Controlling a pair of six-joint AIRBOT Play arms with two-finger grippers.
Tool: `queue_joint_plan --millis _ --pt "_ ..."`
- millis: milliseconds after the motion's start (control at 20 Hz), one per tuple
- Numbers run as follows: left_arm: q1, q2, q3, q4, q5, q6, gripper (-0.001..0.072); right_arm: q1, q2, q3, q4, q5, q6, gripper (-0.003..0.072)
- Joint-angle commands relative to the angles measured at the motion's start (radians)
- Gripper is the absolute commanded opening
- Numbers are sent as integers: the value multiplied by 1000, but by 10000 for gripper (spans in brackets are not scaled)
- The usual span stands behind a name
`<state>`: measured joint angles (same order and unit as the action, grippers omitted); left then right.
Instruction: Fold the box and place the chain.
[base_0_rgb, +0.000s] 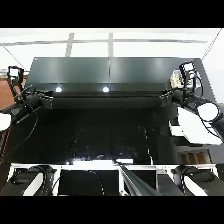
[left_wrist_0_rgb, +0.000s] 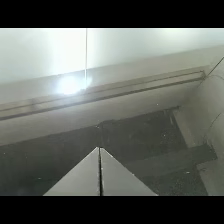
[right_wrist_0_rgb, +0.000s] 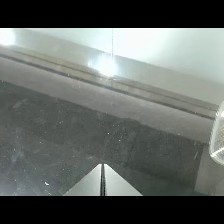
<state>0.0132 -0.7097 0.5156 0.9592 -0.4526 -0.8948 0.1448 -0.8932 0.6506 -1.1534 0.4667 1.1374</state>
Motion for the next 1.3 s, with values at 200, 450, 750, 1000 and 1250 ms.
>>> queue_joint_plan --millis 200,450,750,1000,1250 --pt "0 1 0 0 0 1 31 0 -1 0 0 0 0 17" --pt "0 1 0 0 0 0 31 0 -1 0 0 0 0 17" --pt "-8 -8 0 -49 170 0 31 0 -1 0 116 -76 3 17" --pt "-11 -56 0 -294 377 0 34 -7 -95 -1 195 -311 3 459" --pt "-11 -97 1 -292 277 -2 720 -175 -168 76 137 -120 45 720"
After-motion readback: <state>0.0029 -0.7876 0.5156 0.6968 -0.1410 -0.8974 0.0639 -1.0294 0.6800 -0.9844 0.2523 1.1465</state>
